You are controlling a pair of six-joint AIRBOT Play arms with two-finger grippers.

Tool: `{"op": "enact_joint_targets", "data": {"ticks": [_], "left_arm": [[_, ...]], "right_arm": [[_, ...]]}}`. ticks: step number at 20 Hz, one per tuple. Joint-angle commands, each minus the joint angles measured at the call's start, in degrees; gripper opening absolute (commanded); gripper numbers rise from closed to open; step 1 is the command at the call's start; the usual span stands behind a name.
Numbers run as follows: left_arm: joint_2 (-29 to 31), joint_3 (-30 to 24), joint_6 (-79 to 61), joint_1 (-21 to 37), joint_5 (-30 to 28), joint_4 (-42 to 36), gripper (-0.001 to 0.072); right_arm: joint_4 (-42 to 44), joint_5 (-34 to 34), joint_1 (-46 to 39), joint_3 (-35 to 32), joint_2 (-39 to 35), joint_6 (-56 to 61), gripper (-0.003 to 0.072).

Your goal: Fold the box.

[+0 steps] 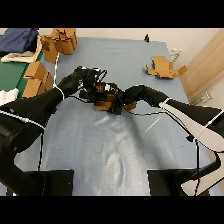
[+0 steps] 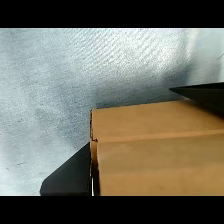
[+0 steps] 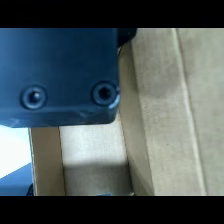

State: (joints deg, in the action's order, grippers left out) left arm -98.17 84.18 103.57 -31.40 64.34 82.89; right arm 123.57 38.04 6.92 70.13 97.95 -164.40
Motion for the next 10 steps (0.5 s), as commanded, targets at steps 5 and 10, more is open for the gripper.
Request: {"op": "enact_joint_targets", "data": {"ticks": [5, 10], "left_arm": [[0.0, -0.02, -0.15, 0.07, 1.14, 1.66, 0.0514], [0.35, 0.11, -0.31, 0.07, 1.81, 1.55, 0.0528]], "right_arm": [[-0.35, 0.17, 0.07, 0.02, -0.17, -0.2, 0.071], [-0.33, 0.2, 0.07, 0.02, -0.15, -0.2, 0.071]]}}
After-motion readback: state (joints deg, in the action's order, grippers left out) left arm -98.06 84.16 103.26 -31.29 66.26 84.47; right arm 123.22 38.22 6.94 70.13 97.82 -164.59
